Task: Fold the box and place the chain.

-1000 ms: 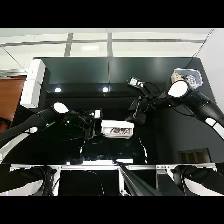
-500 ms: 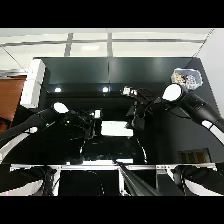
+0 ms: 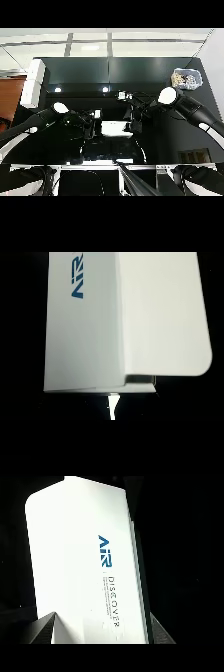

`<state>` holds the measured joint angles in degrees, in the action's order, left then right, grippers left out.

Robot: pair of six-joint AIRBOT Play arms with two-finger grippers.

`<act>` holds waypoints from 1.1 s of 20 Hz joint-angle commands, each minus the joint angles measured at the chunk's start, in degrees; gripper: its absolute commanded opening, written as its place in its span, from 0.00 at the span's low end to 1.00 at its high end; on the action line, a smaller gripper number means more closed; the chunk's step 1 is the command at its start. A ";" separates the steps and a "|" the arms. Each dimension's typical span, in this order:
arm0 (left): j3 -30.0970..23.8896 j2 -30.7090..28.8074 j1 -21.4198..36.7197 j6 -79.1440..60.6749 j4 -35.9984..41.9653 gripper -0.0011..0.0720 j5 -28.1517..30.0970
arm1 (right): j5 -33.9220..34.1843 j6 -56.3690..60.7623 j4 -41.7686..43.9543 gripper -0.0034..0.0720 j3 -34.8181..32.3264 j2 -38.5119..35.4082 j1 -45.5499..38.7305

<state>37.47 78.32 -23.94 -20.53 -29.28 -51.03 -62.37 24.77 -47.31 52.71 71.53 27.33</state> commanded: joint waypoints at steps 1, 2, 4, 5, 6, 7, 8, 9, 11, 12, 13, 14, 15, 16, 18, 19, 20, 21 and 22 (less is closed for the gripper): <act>0.04 0.04 0.00 -0.04 -0.02 0.50 0.00 | 1.14 0.11 0.04 0.98 -1.07 0.04 0.17; 0.04 0.04 0.00 -0.04 -0.02 0.50 0.00 | 1.20 0.28 0.04 0.98 -1.31 0.04 0.17; 0.04 0.04 0.00 -0.04 -0.02 0.50 -0.02 | 2.60 0.28 0.07 0.98 -1.31 0.02 0.17; 0.04 0.04 0.00 -0.04 -0.02 0.50 -0.02 | 2.86 0.28 0.09 0.91 -1.31 0.02 0.31; 0.04 0.04 0.00 -0.04 -0.02 0.50 -0.02 | 2.82 0.28 0.07 0.91 -1.31 0.02 0.28; 0.04 0.04 0.00 -0.04 -0.02 0.50 -0.02 | 2.60 0.28 0.11 0.80 -1.29 0.02 0.31; 0.04 0.04 0.00 -0.04 -0.02 0.50 -0.02 | 2.12 0.31 0.09 0.68 -1.31 0.02 0.31; 0.04 0.04 0.00 -0.04 -0.02 0.50 -0.02 | 1.90 0.31 0.09 0.66 -1.31 0.02 0.31; 0.04 0.04 0.00 -0.04 -0.02 0.50 -0.02 | 1.03 0.28 0.02 0.45 -1.31 0.02 0.31; 0.04 0.04 0.00 -0.04 -0.02 0.50 -0.02 | 1.03 0.28 0.02 0.45 -1.31 0.02 0.28; 0.04 0.04 0.00 -0.04 -0.02 0.50 -0.02 | 1.05 0.28 0.00 0.45 -1.31 0.04 0.31; 0.04 0.04 0.00 -0.04 -0.02 0.50 -0.02 | 1.05 0.28 -0.15 0.45 -1.31 0.02 0.31; 0.04 0.04 0.00 -0.04 -0.02 0.50 -0.02 | 1.07 0.28 -0.37 0.45 -1.40 0.04 0.31; 0.04 0.04 0.00 -0.04 -0.02 0.50 -0.02 | 1.11 0.28 -0.37 0.44 -1.64 0.04 0.31; 0.04 0.04 0.00 -0.04 -0.02 0.50 -0.02 | 1.22 0.28 -0.35 0.44 -1.90 0.04 0.31; 0.04 0.04 0.00 -0.04 -0.02 0.50 -0.02 | 1.29 0.28 -0.37 0.44 -1.90 0.04 0.31; 0.04 0.04 0.00 -0.04 -0.02 0.50 -0.02 | 1.33 0.28 -0.37 0.44 -1.90 0.04 0.31; 0.04 0.04 0.00 -0.04 -0.02 0.50 -0.02 | 1.33 0.28 -0.37 0.44 -1.92 0.04 0.31; 0.04 0.04 0.00 -0.04 -0.02 0.50 -0.02 | 1.36 0.28 -0.37 0.44 -1.95 0.04 0.31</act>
<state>37.50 78.32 -23.94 -20.58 -29.28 -51.00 -61.06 25.04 -47.57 50.87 71.53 27.57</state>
